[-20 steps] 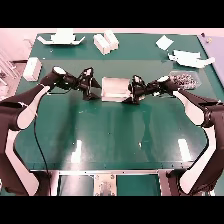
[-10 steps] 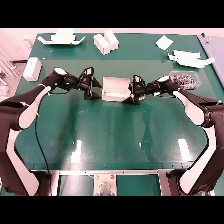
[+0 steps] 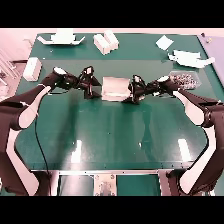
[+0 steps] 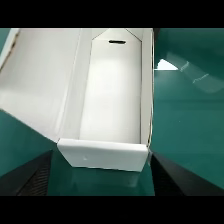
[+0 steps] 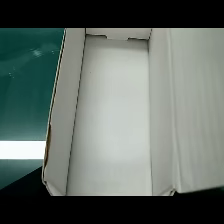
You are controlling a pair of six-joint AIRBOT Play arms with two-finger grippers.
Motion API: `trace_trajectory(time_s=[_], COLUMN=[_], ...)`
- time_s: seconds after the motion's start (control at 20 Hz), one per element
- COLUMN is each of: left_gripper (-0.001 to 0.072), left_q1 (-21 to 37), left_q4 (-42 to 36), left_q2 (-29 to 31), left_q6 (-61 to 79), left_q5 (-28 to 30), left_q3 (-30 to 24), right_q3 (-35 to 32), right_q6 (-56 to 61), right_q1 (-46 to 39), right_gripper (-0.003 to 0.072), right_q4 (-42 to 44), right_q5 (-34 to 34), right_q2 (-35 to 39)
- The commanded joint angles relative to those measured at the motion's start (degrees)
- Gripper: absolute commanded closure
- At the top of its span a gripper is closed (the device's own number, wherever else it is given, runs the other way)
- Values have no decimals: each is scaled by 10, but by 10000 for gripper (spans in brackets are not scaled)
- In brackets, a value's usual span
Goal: Fold the box and place the chain.
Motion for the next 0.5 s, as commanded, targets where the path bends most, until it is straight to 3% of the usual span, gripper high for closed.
trace_trajectory(time_s=[0.0,0.45], left_gripper=[-3,-3], left_q1=[0,-16], left_q4=[-1,-26], left_q2=[-1,-12], left_q6=[18,44], left_q5=[10,25], left_q3=[0,1], right_q3=[0,0], right_q6=[0,0], right_q1=[0,0], right_gripper=[128,128], right_q4=[-1,-1], right_q5=[1,1], right_q2=[0,0])
